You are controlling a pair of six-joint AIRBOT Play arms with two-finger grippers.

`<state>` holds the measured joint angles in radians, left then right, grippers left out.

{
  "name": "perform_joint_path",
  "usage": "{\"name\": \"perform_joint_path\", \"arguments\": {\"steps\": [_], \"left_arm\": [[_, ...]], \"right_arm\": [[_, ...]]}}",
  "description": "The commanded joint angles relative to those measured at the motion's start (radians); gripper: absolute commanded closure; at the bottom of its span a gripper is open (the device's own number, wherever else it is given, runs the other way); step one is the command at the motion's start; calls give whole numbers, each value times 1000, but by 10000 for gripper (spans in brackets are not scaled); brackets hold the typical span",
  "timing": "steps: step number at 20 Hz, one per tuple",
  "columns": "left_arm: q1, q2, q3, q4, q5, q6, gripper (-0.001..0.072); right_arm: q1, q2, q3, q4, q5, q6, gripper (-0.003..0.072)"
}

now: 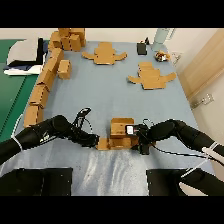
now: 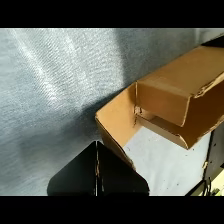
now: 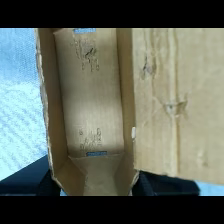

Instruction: Fold the box.

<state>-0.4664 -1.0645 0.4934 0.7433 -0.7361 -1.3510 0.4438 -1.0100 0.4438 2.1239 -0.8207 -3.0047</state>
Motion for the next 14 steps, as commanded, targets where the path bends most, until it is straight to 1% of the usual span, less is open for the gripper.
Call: {"name": "perform_joint_path", "arguments": {"steps": [1, 3, 5, 6, 8, 10, 12, 14], "left_arm": [[-23, -2, 0, -15, 19, -3, 693], [-70, -2, 0, -27, 27, -3, 693], [-125, -2, 5, -58, 78, -3, 693], [-147, -2, 14, -77, 105, -5, 693], [-172, -2, 57, -73, 120, -52, 694], [-185, -2, 103, -1, 120, -128, 698], [-224, -2, 155, 148, 120, -283, 699], [-272, -2, 185, 307, 121, -473, 699]], "right_arm": [[0, 0, 0, 0, 0, 0, 215], [0, 0, 0, 0, 0, 0, 215], [0, 0, 0, 0, 0, 0, 215], [0, 0, 0, 0, 0, 0, 215], [0, 0, 0, 0, 0, 0, 215], [0, 0, 0, 0, 0, 0, 215], [0, 0, 0, 0, 0, 0, 215], [0, 0, 0, 0, 0, 0, 215]]}}
